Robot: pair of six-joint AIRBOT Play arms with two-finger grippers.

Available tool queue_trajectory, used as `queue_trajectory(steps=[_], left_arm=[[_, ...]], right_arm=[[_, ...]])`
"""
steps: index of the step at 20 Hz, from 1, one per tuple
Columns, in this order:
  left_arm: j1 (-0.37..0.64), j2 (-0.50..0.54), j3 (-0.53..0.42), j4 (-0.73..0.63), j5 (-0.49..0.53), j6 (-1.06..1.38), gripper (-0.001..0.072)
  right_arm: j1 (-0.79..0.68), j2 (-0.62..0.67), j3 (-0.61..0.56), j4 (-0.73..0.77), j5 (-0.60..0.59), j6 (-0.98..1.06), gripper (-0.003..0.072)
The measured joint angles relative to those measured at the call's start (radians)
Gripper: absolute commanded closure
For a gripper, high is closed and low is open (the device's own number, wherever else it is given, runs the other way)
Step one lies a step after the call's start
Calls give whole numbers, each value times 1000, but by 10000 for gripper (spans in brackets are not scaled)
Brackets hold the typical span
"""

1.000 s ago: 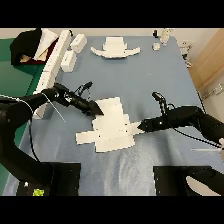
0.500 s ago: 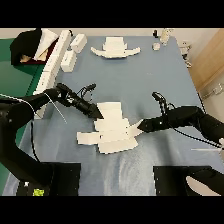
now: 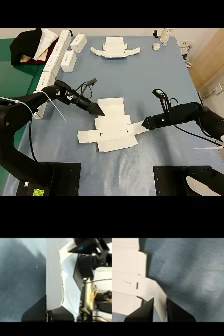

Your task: Fold the box.

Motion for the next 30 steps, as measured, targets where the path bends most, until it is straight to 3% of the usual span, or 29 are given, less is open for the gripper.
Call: queue_trajectory(steps=[1, 2, 3, 9, 16, 19, 22, 27, 30], left_arm=[[-2, 24, 3, -13, 3, 56, 699], [-6, 49, 5, -21, 10, 105, 700], [-13, 77, 5, -28, 23, 154, 700], [-108, 294, -91, -49, 181, 411, 702], [-298, 567, -454, -278, 526, 887, 701], [-362, 608, -548, -368, 640, 1073, 697], [-392, 615, -586, -408, 710, 1146, 696], [-406, 594, -592, -401, 817, 1075, 696], [-399, 562, -554, -338, 822, 998, 697]], right_arm=[[0, 0, 22, -71, 1, 67, 427], [0, 0, 50, -150, 2, 155, 293], [0, 0, 80, -222, 3, 249, 236], [0, -2, 211, -444, 32, 684, 238], [0, -54, 237, -484, 56, 829, 238], [0, -82, 239, -465, 61, 843, 238], [0, -93, 239, -452, 64, 851, 238], [0, -100, 240, -444, 64, 853, 238], [0, -100, 240, -443, 64, 854, 238]])
